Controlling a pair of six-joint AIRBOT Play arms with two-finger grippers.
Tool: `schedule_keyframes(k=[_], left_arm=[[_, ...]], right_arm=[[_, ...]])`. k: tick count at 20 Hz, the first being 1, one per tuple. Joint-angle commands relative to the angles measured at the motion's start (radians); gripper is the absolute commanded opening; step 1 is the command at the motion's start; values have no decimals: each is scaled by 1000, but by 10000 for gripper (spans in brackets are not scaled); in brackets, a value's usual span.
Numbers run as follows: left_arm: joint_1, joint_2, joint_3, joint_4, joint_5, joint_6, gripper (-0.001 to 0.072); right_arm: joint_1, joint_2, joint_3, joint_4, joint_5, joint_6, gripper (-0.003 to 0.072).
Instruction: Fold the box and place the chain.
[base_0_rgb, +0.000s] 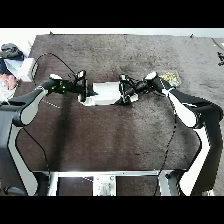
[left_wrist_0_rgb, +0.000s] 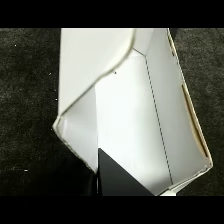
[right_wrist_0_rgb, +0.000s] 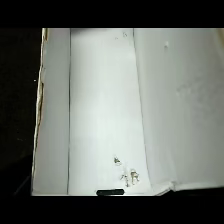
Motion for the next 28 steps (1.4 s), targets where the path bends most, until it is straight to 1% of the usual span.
schedule_keyframes(k=[1, 5, 6, 10, 11, 13, 14, 15, 16, 28], left_arm=[[0, -1, 0, 0, 0, 0, 11], [0, -1, 0, 0, 0, 0, 11], [0, -1, 0, 0, 0, 0, 11], [0, -1, 0, 0, 0, 0, 11], [0, -1, 0, 0, 0, 0, 10], [0, -1, 0, 0, 0, 0, 11], [0, -1, 0, 0, 0, 0, 11], [0, -1, 0, 0, 0, 0, 11], [0, -1, 0, 0, 0, 0, 11], [0, -1, 0, 0, 0, 0, 10]], right_arm=[[3, -3, 3, -6, -9, -2, 666], [5, -3, 3, -17, -19, -15, 665], [5, -3, 3, -17, -22, -15, 649], [6, -3, 3, -17, -31, -16, 641], [6, -3, 3, -19, -31, -15, 537], [6, -3, 3, -20, -31, -15, 533], [6, -3, 3, -20, -30, -15, 465], [6, -3, 3, -20, -31, -15, 464], [6, -3, 3, -20, -30, -14, 485], [6, -3, 3, -20, -30, -15, 482]])
